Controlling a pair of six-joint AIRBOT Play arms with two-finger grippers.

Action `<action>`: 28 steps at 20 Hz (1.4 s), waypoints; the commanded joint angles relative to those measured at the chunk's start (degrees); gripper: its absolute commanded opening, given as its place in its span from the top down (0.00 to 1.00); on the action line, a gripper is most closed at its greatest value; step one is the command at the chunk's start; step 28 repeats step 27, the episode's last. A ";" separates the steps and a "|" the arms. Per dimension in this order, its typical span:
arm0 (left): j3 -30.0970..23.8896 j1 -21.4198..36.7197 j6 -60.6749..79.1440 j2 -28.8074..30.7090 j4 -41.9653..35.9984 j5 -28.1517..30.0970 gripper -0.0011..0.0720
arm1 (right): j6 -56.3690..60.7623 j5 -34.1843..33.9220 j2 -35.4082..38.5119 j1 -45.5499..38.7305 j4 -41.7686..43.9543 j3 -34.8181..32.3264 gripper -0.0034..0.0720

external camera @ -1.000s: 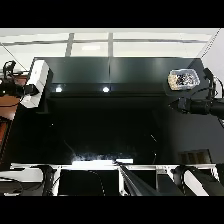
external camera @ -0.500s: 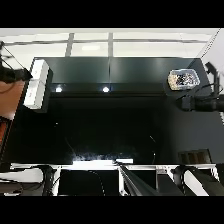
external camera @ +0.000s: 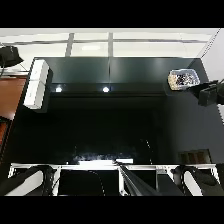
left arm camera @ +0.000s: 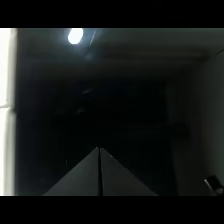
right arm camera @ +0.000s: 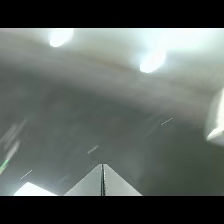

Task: Fold the box and place the chain.

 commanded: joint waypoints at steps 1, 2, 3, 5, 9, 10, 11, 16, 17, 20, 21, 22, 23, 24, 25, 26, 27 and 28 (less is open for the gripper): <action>-22.58 -12.48 -0.79 18.91 1.27 18.91 0.96 | -0.42 -17.00 6.03 1.84 -4.57 -10.43 0.94; -30.14 -15.13 -0.87 23.30 2.54 23.02 0.95 | -0.44 -20.04 5.77 1.86 -4.37 -14.71 0.94; -37.59 -17.09 -1.14 27.30 3.32 26.71 0.96 | -0.50 -23.15 5.49 1.86 -4.37 -18.43 0.94; -46.95 -17.70 -2.36 32.74 3.30 28.83 0.96 | -0.48 -27.96 5.33 1.86 -4.42 -23.17 0.94; -51.10 -16.90 -2.38 36.39 1.90 28.09 0.95 | -0.46 -27.19 5.31 1.86 -4.39 -23.61 0.94; -51.10 -16.90 -2.34 36.41 0.02 27.69 0.95 | -0.46 -27.19 5.31 1.86 -4.37 -23.61 0.94; -51.10 -16.90 -2.34 36.41 -0.85 27.67 0.95 | -0.46 -27.19 5.31 1.86 -4.37 -23.61 0.94; -51.10 -16.90 -2.34 36.41 -0.81 27.67 0.95 | -0.46 -27.19 5.31 1.86 -4.39 -23.61 0.94; -51.10 -16.90 -2.34 36.41 -0.81 27.67 0.95 | -0.46 -27.19 5.31 1.86 -4.37 -23.61 0.94; -51.10 -16.90 -2.34 36.39 -0.81 27.67 0.95 | -0.46 -27.19 5.31 1.86 -4.39 -23.61 0.94; -51.10 -16.90 -2.34 36.41 -0.81 27.67 0.95 | -0.46 -27.19 5.31 1.86 -4.39 -23.61 0.94; -51.10 -16.90 -2.34 36.39 -0.81 27.67 0.95 | -0.46 -27.19 5.31 1.86 -4.37 -23.61 0.94; -51.10 -16.90 -2.34 36.39 -0.81 27.67 0.95 | -0.46 -27.19 5.31 1.86 -4.37 -23.61 0.94; -51.10 -16.90 -2.34 36.39 -0.81 27.67 0.95 | -0.46 -27.19 5.31 1.86 -4.37 -23.61 0.94; -51.10 -16.90 -2.34 36.39 -0.81 27.67 0.95 | -0.46 -27.19 5.31 1.86 -4.39 -23.61 0.94; -51.10 -16.90 -2.34 36.39 -0.81 27.67 0.95 | -0.46 -27.19 5.31 1.86 -4.37 -23.61 0.94; -51.10 -16.90 -2.34 36.39 -0.81 27.67 0.95 | -0.46 -27.19 5.31 1.86 -4.37 -23.61 0.94; -51.10 -16.90 -2.34 36.39 -0.81 27.67 0.95 | -0.46 -27.19 5.31 1.86 -4.37 -23.61 0.94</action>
